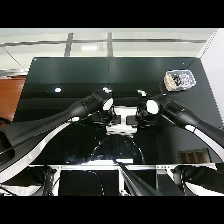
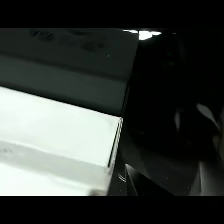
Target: Fold the box and place the chain.
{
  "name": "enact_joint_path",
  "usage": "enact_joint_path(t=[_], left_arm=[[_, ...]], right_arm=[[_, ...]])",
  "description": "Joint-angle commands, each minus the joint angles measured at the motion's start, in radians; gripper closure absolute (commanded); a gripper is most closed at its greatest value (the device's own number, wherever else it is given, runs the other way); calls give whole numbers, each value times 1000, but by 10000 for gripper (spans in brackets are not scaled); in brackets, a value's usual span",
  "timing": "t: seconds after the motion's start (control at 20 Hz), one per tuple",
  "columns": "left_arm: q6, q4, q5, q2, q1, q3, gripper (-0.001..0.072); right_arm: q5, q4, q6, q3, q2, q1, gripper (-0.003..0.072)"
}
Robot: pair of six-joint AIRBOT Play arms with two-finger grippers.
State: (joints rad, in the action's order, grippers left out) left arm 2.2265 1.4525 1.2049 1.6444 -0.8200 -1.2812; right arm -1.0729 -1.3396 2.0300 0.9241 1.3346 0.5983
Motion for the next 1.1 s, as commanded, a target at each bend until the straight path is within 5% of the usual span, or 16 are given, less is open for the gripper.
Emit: enact_joint_path(t=[0.0,0.2,0.3,0.4,0.45,0.7,0.75,0.8,0.9,1.0,1.05], left_arm=[[0,1,3,0,0,0,684],[0,1,3,0,0,0,684],[0,2,3,0,0,0,685],[0,2,3,0,0,0,684],[0,2,3,0,0,0,684],[0,2,3,0,0,0,684],[0,2,3,0,0,0,684],[0,2,3,0,0,0,684],[0,2,3,0,0,0,684],[0,2,3,0,0,0,684],[0,2,3,0,0,0,684]], right_arm=[[-54,-109,175,45,40,51,386],[-57,-109,234,46,80,67,387],[-58,-108,235,46,81,71,565],[-57,-106,235,45,82,71,581],[-58,-106,235,46,82,71,676],[-64,-105,237,46,82,71,672],[-61,-102,237,46,82,71,613],[-56,-101,237,46,82,71,462],[-48,-100,237,46,82,71,428],[-48,-101,237,46,82,71,676],[-48,-102,237,46,82,71,677]])
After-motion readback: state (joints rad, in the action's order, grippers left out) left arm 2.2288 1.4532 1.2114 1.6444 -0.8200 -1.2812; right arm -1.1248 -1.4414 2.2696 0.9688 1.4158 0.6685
